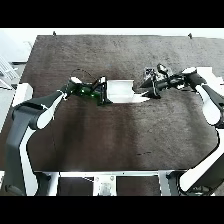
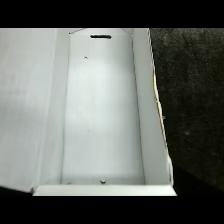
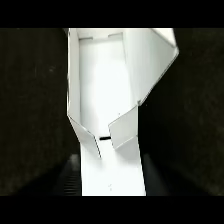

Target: Fold the box and place the chain.

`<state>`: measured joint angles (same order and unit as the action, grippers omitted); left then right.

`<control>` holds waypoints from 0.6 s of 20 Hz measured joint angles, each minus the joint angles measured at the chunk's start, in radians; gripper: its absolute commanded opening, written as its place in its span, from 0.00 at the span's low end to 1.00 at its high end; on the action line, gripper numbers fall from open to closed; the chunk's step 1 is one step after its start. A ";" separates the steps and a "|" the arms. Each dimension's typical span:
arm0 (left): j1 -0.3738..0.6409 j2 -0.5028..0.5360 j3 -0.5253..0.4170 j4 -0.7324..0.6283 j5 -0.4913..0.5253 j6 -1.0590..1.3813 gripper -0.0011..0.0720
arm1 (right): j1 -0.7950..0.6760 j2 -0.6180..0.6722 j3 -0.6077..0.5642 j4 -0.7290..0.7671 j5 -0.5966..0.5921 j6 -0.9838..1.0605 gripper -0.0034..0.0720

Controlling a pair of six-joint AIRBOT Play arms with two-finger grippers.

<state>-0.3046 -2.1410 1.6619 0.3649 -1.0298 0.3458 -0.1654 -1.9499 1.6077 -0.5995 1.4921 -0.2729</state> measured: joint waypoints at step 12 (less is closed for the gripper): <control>0.000 0.000 0.000 0.001 -0.003 0.001 0.49 | 0.159 0.027 -0.007 0.168 -0.098 0.158 0.05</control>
<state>-0.3046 -2.1410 1.6619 0.3656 -1.0332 0.3470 -0.0059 -1.9224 1.6009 -0.4316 1.3937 -0.1150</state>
